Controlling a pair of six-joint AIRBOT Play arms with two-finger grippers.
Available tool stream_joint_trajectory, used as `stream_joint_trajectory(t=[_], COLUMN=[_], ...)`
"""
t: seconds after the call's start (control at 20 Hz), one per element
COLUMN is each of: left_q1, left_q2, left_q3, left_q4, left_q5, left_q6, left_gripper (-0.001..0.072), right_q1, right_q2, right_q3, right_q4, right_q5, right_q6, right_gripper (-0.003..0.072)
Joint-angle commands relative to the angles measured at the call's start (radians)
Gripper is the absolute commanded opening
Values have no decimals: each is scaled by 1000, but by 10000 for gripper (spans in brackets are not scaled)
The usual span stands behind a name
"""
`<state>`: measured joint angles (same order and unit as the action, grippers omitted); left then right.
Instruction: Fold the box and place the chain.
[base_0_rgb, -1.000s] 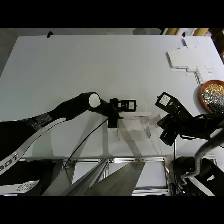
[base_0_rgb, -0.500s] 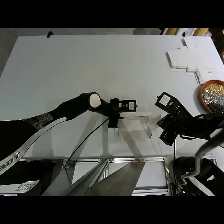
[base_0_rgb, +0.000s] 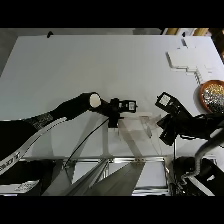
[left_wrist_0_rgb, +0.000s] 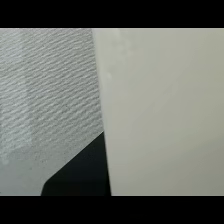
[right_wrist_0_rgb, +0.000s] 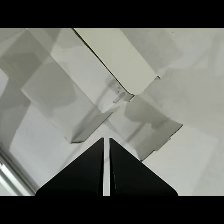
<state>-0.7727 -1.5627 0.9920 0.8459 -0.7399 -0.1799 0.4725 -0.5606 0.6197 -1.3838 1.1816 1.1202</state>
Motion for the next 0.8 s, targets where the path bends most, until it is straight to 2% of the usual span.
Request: stream_joint_trajectory(t=[0.0,0.55,0.75], left_q1=[-1,-1,-4], left_q2=[-1,-1,-1], left_q3=[-1,-1,-1], left_q4=[0,0,-1], left_q5=[-1,-58,-73], left_q6=[0,3,76], left_gripper=[9,5,5], right_q1=[-1,-1,-1], right_q2=[0,0,-1], right_q3=[1,1,1], right_q4=[0,0,1], right_q5=[0,0,0], right_q6=[0,-3,-3], right_gripper=[37,37,37])
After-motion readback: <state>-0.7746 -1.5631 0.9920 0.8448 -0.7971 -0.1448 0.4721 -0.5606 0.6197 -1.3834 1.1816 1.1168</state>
